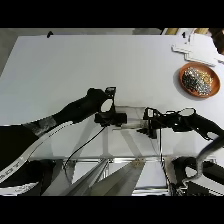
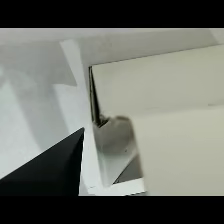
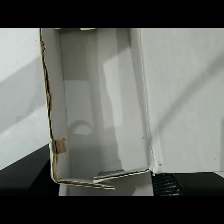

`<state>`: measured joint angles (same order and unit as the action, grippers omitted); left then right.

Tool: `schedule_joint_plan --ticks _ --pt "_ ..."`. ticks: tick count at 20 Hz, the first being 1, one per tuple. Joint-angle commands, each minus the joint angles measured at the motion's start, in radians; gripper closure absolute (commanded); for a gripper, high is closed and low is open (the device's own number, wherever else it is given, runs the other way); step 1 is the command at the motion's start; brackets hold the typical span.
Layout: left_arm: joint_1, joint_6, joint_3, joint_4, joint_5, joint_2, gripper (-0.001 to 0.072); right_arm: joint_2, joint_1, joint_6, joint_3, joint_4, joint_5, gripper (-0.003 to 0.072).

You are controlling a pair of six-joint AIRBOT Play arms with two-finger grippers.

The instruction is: Fold the box and place the chain.

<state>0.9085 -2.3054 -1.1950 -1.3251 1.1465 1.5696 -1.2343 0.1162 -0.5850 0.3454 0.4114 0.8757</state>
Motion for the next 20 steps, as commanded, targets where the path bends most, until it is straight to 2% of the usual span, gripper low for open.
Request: schedule_joint_plan --ticks 1,3,4,9,15,17,20 --pt "0.019 -0.08 -0.048 -0.024 0.016 0.056 0.032 0.0 0.0 0.0 0.0 0.0 0.0 0.0347" --pt "0.022 -0.108 -0.048 -0.042 0.016 0.064 0.0341 0.0 0.0 0.0 0.0 0.0 0.0 0.0347" --pt "0.022 -0.12 -0.048 -0.045 0.014 0.065 0.0395 0.0 0.0 0.0 0.0 0.0 0.0 0.0347" --pt "0.025 -0.183 -0.048 -0.049 0.018 0.072 0.04 0.0 0.0 0.0 0.0 0.0 0.0 0.0347" --pt "0.047 -0.188 -0.048 -0.093 0.089 0.115 0.0401 0.0 0.0 0.0 0.0 0.0 0.0 0.0347" --pt "0.047 -0.187 -0.049 -0.094 0.074 0.116 0.0495 0.0 0.0 0.0 0.0 0.0 0.0 0.0347" --pt "0.047 -0.187 -0.068 -0.107 0.076 0.116 0.0515 0.0 0.0 0.0 0.0 0.0 0.0 0.0347"
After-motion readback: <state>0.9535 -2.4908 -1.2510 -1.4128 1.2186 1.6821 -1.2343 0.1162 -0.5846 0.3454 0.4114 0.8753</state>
